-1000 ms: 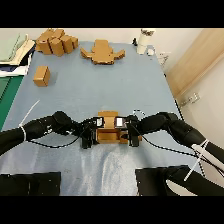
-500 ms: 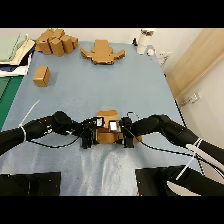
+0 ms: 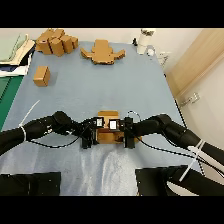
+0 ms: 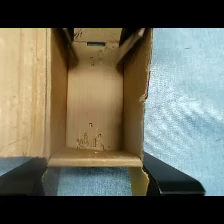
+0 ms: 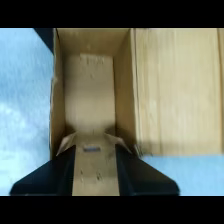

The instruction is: Fold the box.

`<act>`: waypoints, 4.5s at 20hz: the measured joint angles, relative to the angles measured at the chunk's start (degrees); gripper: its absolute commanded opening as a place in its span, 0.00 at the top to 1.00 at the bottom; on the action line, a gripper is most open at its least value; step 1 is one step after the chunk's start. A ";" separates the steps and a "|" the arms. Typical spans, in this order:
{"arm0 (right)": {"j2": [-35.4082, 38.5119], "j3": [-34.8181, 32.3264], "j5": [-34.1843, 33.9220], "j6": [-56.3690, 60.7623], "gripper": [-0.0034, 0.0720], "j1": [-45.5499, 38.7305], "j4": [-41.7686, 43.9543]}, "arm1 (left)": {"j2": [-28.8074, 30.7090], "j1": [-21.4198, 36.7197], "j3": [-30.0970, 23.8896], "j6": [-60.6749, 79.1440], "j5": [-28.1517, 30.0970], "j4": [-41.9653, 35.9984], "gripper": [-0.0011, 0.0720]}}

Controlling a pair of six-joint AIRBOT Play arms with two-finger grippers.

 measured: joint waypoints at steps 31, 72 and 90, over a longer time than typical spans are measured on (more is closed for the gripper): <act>6.19 -0.55 -13.79 65.81 0.50 -12.02 2.64 | -0.02 0.07 0.00 0.00 -0.07 -0.02 0.34; -18.25 22.64 -26.23 112.24 0.40 18.29 -26.62 | -0.02 0.11 0.00 0.02 -0.11 -0.02 0.35; -1.92 19.02 -31.26 100.50 0.95 -5.07 -32.94 | -0.02 0.11 0.00 0.00 -0.11 0.00 0.34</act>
